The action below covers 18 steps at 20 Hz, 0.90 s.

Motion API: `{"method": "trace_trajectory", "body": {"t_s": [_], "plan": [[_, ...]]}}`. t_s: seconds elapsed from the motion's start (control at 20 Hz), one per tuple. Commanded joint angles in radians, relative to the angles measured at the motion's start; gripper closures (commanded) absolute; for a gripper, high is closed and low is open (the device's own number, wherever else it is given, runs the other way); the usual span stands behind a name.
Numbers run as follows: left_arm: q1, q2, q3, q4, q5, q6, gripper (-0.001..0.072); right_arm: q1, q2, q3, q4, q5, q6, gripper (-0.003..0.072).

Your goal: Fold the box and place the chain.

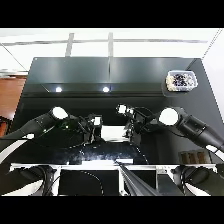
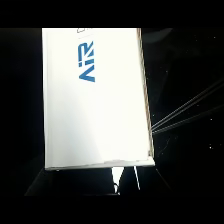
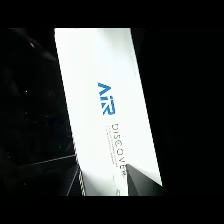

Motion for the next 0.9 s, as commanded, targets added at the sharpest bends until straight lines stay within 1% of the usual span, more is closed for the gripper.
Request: {"method": "trace_trajectory", "body": {"t_s": [0.0, 0.1, 0.35, 0.45, 0.5, 0.55, 0.6, 0.65, 0.75, 0.85], "plan": [[0.000, -0.001, 0.000, 0.000, 0.000, 0.000, 0.0311, -0.024, 0.039, 0.004, 0.007, 0.048, 0.112, 0.0374], [0.000, -0.001, 0.000, 0.000, 0.000, 0.000, 0.0311, -0.045, 0.045, 0.004, 0.008, 0.050, 0.141, 0.0375], [0.000, -0.001, 0.000, 0.000, 0.000, 0.000, 0.0311, -0.047, 0.045, 0.004, 0.002, 0.034, 0.142, 0.0375], [0.000, -0.001, 0.000, 0.000, 0.000, 0.000, 0.0311, -0.047, 0.045, 0.017, 0.074, 0.034, 0.200, 0.0395], [0.000, -0.001, 0.000, 0.000, 0.000, 0.000, 0.0311, -0.047, 0.045, 0.028, 0.123, 0.035, 0.261, 0.0558], [0.000, -0.001, 0.000, 0.000, 0.000, 0.000, 0.0311, -0.047, 0.044, 0.030, 0.174, 0.027, 0.358, 0.0658], [0.000, -0.001, 0.000, 0.000, 0.000, 0.000, 0.0311, -0.046, 0.036, 0.021, 0.219, 0.024, 0.446, 0.0659], [0.000, -0.001, 0.000, 0.000, 0.000, 0.000, 0.0311, -0.044, 0.023, 0.009, 0.234, 0.023, 0.503, 0.0659], [0.000, -0.001, 0.000, 0.000, 0.000, 0.000, 0.0311, -0.049, -0.010, -0.012, 0.245, -0.021, 0.610, 0.0659], [0.000, -0.001, 0.000, 0.000, 0.000, 0.000, 0.0311, -0.051, -0.042, -0.014, 0.314, -0.053, 0.623, 0.0659]]}}
